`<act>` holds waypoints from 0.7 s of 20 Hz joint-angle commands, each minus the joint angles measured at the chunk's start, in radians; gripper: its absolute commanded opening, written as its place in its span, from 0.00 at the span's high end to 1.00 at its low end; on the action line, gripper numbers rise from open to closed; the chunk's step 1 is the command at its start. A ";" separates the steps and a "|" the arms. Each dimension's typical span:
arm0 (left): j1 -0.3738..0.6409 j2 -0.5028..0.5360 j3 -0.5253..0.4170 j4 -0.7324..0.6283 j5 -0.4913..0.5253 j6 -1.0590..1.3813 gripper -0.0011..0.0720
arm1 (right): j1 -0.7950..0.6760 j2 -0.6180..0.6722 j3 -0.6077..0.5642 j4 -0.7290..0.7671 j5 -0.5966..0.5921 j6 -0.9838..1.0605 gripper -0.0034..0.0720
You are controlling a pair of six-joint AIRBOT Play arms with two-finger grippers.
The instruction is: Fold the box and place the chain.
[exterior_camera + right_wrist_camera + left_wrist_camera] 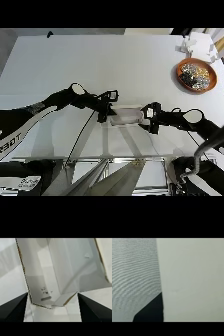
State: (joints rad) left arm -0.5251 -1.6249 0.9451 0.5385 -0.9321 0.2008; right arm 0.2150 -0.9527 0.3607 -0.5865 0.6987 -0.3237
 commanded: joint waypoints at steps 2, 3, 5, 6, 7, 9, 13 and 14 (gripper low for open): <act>0.000 0.000 0.001 0.000 0.000 0.000 0.97 | -0.044 -0.054 0.037 0.023 0.051 -0.029 0.03; 0.000 0.000 0.000 0.000 0.000 0.000 0.97 | -0.044 -0.066 0.044 0.029 0.056 -0.033 0.03; 0.000 0.000 0.001 0.000 0.000 0.000 0.97 | -0.044 -0.089 0.046 0.047 0.079 -0.082 0.03; 0.000 0.000 0.000 0.000 0.000 0.000 0.97 | -0.044 -0.099 0.046 0.047 0.091 -0.097 0.03; 0.000 0.000 0.000 0.000 0.000 0.000 0.97 | -0.044 -0.108 0.046 0.047 0.100 -0.103 0.03; 0.000 0.000 0.000 0.000 0.000 0.000 0.97 | -0.044 -0.129 0.046 0.047 0.107 -0.104 0.03; 0.000 0.000 0.000 0.000 0.000 0.000 0.97 | -0.044 -0.164 0.046 0.073 0.105 -0.136 0.04; 0.000 0.000 0.000 0.000 0.000 0.000 0.97 | -0.044 -0.172 0.045 0.103 0.106 -0.152 0.04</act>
